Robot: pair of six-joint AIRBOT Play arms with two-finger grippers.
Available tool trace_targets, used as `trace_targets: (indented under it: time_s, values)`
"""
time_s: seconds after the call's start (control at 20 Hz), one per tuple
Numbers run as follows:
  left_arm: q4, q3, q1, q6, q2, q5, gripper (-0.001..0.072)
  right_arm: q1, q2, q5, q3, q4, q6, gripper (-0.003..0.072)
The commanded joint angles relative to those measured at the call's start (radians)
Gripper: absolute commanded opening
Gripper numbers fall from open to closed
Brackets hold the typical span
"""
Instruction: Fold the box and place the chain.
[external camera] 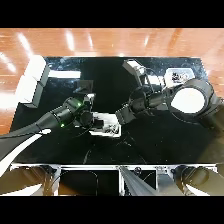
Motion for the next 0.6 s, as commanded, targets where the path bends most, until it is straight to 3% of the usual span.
trace_targets:
  time_s: [0.0, 0.25, 0.55]
  values:
    - [0.0, 0.0, -0.001, 0.0, -0.001, 0.0, 0.0031, 0.001, -0.011, -0.032, 0.0, 0.122, -0.084, 0.0032]
    - [0.0, 0.0, -0.001, 0.0, -0.001, 0.0, 0.0031, 0.001, -0.063, -0.118, 0.0, 0.163, -0.113, 0.0034]
    - [0.001, 0.0, -0.001, 0.0, -0.001, 0.0, 0.0031, -0.087, -0.068, -0.231, 0.0, 0.023, -0.021, 0.0035]
